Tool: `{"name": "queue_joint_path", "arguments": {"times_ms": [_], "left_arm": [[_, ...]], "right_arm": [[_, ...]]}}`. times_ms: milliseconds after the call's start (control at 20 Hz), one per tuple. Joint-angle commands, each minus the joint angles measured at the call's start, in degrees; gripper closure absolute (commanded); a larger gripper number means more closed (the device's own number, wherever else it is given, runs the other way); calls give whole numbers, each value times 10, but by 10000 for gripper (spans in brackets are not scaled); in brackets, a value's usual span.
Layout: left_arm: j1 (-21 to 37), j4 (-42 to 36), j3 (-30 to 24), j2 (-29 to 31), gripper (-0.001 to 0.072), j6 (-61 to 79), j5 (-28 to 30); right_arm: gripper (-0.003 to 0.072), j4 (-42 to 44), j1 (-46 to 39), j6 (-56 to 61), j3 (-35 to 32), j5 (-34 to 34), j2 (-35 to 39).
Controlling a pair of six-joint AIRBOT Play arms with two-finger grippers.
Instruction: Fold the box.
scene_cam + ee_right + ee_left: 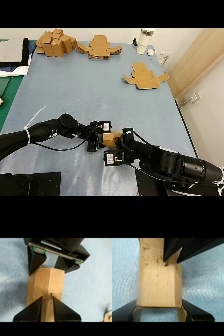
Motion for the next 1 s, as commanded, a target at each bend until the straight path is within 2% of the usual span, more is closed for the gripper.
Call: {"name": "queue_joint_path", "arguments": {"times_ms": [0,400,500,750,950], "left_arm": [[0,0,1,0,181,0,0],[0,0,1,0,181,0,0],[0,0,1,0,181,0,0],[0,0,1,0,181,0,0],[0,0,1,0,181,0,0]], "right_arm": [[560,1,3,1,7,-11,11],[566,-15,2,3,7,-14,13],[639,-14,2,6,7,-15,11],[639,-14,3,16,7,-14,-16],[639,-14,3,16,7,-14,-8]]}}
